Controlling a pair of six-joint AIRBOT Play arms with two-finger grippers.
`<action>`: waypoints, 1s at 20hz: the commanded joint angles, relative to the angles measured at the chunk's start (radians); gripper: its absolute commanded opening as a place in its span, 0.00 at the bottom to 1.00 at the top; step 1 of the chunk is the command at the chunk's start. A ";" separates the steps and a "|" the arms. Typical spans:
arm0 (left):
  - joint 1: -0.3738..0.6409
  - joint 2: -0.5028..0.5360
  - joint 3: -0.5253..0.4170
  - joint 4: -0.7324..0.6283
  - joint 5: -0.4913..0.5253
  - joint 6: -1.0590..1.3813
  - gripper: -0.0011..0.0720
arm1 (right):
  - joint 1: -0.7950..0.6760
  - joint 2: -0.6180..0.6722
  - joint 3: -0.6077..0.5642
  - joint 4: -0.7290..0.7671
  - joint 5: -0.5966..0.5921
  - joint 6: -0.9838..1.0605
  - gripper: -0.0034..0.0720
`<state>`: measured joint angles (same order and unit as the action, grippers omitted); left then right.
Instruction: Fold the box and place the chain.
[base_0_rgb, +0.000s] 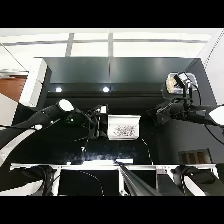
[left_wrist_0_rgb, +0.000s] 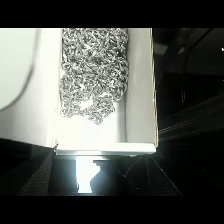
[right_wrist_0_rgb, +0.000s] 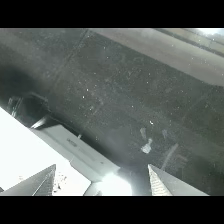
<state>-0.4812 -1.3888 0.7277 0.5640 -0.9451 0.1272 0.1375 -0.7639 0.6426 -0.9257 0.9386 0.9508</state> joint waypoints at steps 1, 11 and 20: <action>-0.006 0.000 0.000 0.000 0.003 -0.005 0.98 | 0.000 0.000 0.000 0.000 0.000 0.000 0.98; -0.045 -0.008 0.000 -0.008 0.057 0.029 0.98 | 0.000 0.000 0.000 0.000 0.000 0.000 0.98; -0.075 -0.020 0.000 -0.049 0.133 0.042 0.83 | 0.001 0.000 0.000 0.000 0.001 0.000 0.98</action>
<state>-0.5526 -1.4059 0.7277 0.5278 -0.8246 0.1661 0.1375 -0.7639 0.6426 -0.9257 0.9386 0.9508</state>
